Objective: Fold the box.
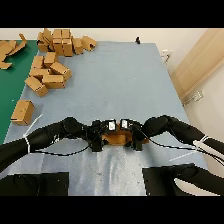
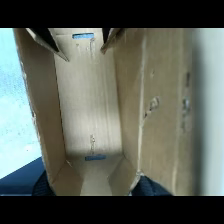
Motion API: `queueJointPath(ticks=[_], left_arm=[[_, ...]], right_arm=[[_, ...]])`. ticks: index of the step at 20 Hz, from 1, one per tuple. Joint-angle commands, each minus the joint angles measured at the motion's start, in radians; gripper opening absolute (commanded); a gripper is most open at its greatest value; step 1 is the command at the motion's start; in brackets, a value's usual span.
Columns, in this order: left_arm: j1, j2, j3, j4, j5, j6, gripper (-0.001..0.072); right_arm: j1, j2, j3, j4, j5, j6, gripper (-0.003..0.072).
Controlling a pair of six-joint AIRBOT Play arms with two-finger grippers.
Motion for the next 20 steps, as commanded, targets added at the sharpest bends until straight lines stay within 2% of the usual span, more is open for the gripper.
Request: queueJointPath(ticks=[1, 2, 3, 4, 6, 10, 15, 17, 20], left_arm=[[0.001, -0.001, 0.000, 0.001, 0.002, -0.001, 0.0409], [0.001, -0.001, 0.000, 0.002, 0.003, -0.001, 0.0406], [0.003, 0.000, 0.000, 0.009, 0.001, -0.003, 0.0253], [0.003, 0.005, 0.000, 0.035, -0.002, -0.004, 0.0011], [0.003, 0.025, 0.000, 0.088, -0.009, -0.035, 0.0012], [0.003, 0.117, 0.000, 0.237, -0.008, -0.258, 0.0011], [0.003, 0.278, 0.000, 0.550, -0.074, -0.666, 0.0011], [0.017, 0.336, 0.000, 0.663, -0.088, -0.907, 0.0011], [0.114, 0.400, -0.001, 0.795, -0.127, -1.537, 0.0011]], right_arm=[[0.000, 0.000, 0.000, 0.000, 0.000, 0.000, 0.0496], [0.000, 0.000, 0.000, 0.000, 0.000, 0.000, 0.0496], [0.000, 0.000, 0.000, 0.000, 0.000, 0.000, 0.0496], [0.000, 0.000, 0.000, 0.000, 0.000, 0.000, 0.0496], [0.000, 0.000, 0.000, 0.000, 0.000, 0.000, 0.0496], [0.000, 0.000, 0.000, 0.000, 0.000, 0.000, 0.0496], [0.000, 0.000, 0.000, 0.000, 0.000, 0.000, 0.0496], [0.000, 0.000, 0.000, 0.000, 0.000, 0.000, 0.0496], [0.000, 0.000, 0.000, 0.000, 0.000, 0.000, 0.0496]])
